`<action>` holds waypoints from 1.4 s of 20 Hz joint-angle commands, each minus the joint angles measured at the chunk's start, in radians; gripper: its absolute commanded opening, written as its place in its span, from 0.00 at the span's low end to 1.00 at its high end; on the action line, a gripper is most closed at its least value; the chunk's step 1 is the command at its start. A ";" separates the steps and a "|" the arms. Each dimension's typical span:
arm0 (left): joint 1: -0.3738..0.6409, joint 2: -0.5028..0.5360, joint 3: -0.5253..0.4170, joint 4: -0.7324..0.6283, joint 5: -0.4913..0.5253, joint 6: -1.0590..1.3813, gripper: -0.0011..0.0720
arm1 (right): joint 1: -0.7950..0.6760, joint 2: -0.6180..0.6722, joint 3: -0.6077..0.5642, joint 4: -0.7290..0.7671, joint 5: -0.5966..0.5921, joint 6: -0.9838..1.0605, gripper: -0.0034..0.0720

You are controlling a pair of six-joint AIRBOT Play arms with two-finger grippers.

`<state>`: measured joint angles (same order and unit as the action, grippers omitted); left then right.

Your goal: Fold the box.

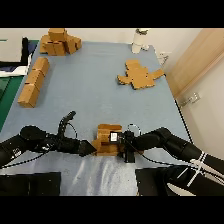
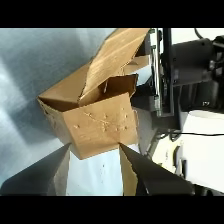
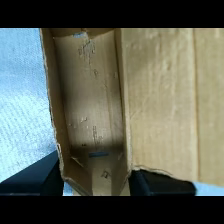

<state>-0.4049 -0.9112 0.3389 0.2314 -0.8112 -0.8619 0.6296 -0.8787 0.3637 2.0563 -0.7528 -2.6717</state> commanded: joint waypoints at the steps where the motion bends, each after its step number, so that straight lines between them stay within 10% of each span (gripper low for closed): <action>1: -0.066 -0.021 0.024 0.009 0.083 -0.025 0.67 | 0.000 0.000 0.001 0.000 0.000 0.000 0.63; 7: -0.194 -0.084 0.166 0.445 0.158 -0.465 0.67 | 0.000 0.000 0.001 0.000 0.000 0.000 0.63; 28: -0.493 -0.301 0.480 1.101 0.024 -1.273 0.67 | 0.000 0.000 0.001 0.000 0.000 0.000 0.63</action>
<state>-0.8558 -1.1812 0.7605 1.1790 -0.7204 -1.9682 0.6296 -0.8787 0.3637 2.0563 -0.7532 -2.6717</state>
